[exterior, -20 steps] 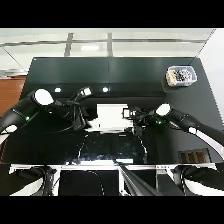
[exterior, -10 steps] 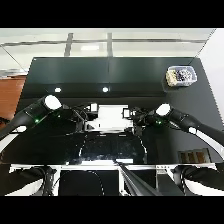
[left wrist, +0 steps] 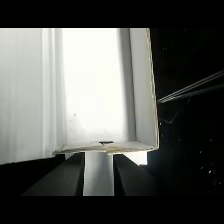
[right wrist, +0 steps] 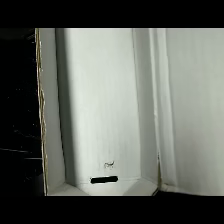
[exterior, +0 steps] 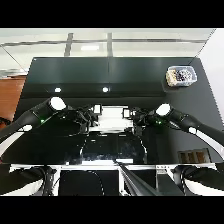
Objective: Fold the box and place the chain.
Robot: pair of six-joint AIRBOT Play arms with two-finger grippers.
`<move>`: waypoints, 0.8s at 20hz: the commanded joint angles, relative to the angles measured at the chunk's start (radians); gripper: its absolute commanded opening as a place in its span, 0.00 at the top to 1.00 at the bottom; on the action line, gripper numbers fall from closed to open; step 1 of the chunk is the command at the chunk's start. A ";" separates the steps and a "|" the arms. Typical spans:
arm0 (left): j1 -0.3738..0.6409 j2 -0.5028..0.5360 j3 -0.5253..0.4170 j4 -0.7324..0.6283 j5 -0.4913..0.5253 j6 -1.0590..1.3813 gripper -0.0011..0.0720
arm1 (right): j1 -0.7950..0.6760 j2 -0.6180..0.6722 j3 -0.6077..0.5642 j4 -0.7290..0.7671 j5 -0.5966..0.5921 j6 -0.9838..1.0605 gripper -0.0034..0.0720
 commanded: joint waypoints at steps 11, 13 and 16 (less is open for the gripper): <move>-0.018 -0.029 -0.001 -0.145 0.034 -0.057 0.51 | 0.000 -0.001 0.001 0.000 0.000 0.000 0.36; -0.017 -0.029 0.000 -0.145 0.034 -0.063 0.50 | 0.000 -0.001 0.001 0.000 0.000 0.000 0.36; -0.017 -0.027 0.000 -0.143 0.034 -0.064 0.69 | 0.000 -0.001 0.001 0.000 0.000 0.000 0.36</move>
